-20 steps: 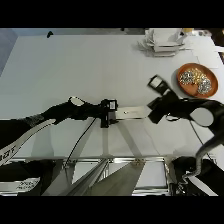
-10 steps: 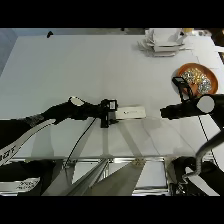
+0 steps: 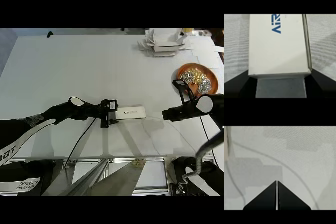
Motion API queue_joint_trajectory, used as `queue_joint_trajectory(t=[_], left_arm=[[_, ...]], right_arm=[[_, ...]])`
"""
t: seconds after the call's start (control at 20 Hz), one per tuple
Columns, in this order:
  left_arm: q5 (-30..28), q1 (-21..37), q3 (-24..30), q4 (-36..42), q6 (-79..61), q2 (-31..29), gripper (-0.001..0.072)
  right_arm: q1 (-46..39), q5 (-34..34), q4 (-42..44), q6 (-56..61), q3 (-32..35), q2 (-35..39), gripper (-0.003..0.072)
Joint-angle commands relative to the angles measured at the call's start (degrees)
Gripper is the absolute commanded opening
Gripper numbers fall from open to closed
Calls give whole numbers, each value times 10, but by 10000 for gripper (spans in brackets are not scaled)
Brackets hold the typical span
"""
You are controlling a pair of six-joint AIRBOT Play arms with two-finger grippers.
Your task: Fold the box and place the chain.
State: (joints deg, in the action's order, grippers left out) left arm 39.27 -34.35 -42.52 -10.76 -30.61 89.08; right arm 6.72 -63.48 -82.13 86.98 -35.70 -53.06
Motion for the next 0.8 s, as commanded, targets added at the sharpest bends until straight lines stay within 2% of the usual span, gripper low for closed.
queue_joint_trajectory(t=[0.0, 0.5, 0.6, 0.75], left_arm=[[0, 0, 0, 0, 0, 0, 16], [26, 2, 0, 26, 0, -3, 11], [30, 9, 0, 24, 16, -30, 7], [-3, 24, 0, 23, 54, -112, 7]], right_arm=[[0, -1, -1, 0, 0, 0, 18], [0, -1, -1, 0, 0, 0, 18], [0, -1, -1, 0, 0, 0, 18], [0, -1, -1, 0, 0, 0, 18]])
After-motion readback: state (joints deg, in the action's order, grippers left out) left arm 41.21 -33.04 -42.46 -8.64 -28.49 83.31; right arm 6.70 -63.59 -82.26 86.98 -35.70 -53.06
